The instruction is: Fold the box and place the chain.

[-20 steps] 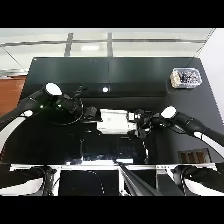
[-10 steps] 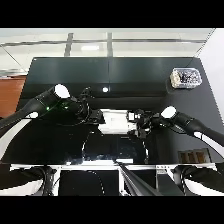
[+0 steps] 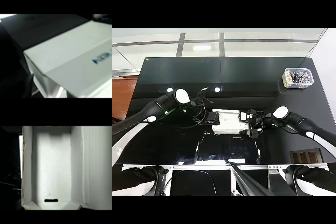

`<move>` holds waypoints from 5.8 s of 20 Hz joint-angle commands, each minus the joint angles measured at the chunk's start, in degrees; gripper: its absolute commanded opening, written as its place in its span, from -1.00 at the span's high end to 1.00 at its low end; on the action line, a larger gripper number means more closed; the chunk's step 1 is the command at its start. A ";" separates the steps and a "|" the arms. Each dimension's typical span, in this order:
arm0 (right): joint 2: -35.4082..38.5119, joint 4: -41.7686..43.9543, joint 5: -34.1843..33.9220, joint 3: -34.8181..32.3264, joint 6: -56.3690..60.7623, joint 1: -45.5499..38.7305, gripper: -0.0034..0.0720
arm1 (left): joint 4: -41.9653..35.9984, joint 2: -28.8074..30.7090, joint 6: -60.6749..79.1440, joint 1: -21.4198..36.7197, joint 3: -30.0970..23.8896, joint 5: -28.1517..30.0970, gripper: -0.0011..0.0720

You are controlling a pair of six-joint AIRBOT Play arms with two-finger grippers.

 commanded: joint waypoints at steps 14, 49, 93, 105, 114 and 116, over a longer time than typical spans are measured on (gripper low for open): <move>-0.02 0.00 -0.04 0.02 0.00 0.07 -0.33 | 40.70 -0.85 -36.59 -16.52 7.50 -3.39 -0.28; -0.02 0.00 0.00 0.02 0.00 0.07 -0.33 | 38.07 -5.84 -51.41 -17.84 9.33 -3.28 0.51; 2.89 7.32 2.64 -0.02 12.00 0.87 0.56 | 37.66 -5.79 -48.78 -17.84 9.31 -4.37 0.89; 3.10 0.83 4.17 0.00 26.16 0.85 0.77 | 37.68 -5.79 -48.78 -17.84 9.31 -4.35 0.89; 20.61 -15.02 11.93 1.22 76.46 -22.29 0.87 | 38.10 -5.79 -48.78 -17.81 9.31 -4.35 0.89; 20.11 -19.78 11.80 -0.44 87.12 -28.72 0.87 | 38.05 -5.79 -48.78 -17.84 9.31 -4.33 0.89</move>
